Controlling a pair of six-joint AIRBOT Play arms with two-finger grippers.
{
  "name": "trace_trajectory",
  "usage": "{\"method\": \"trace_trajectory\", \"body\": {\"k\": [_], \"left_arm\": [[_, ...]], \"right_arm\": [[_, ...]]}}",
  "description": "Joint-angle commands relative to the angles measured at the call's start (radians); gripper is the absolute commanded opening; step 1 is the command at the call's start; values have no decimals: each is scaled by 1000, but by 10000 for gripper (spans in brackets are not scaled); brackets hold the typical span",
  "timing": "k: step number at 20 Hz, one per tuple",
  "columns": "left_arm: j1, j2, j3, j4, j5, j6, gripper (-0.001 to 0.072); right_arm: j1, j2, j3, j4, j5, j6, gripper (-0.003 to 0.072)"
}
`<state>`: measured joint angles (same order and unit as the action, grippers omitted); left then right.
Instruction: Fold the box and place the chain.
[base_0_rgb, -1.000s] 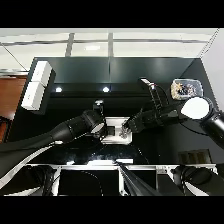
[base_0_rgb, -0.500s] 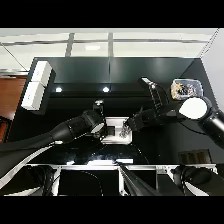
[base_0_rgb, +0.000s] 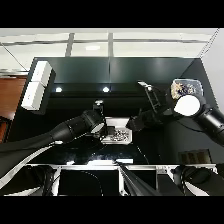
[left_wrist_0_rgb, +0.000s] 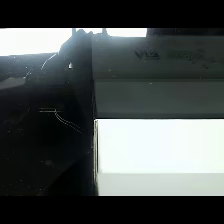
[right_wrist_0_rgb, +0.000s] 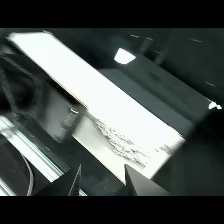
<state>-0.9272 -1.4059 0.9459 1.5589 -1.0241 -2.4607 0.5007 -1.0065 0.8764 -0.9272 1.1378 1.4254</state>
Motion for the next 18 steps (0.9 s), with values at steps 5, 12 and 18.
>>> {"method": "trace_trajectory", "body": {"k": [5,12,18], "left_arm": [[0,-1,0,0,-2,0,27],[0,0,18,-1,-35,0,178],[0,116,76,63,-141,99,642]], "right_arm": [[-284,198,47,-221,209,0,334],[-393,251,38,-245,244,-8,333],[-393,251,37,-260,231,-8,333]]}}
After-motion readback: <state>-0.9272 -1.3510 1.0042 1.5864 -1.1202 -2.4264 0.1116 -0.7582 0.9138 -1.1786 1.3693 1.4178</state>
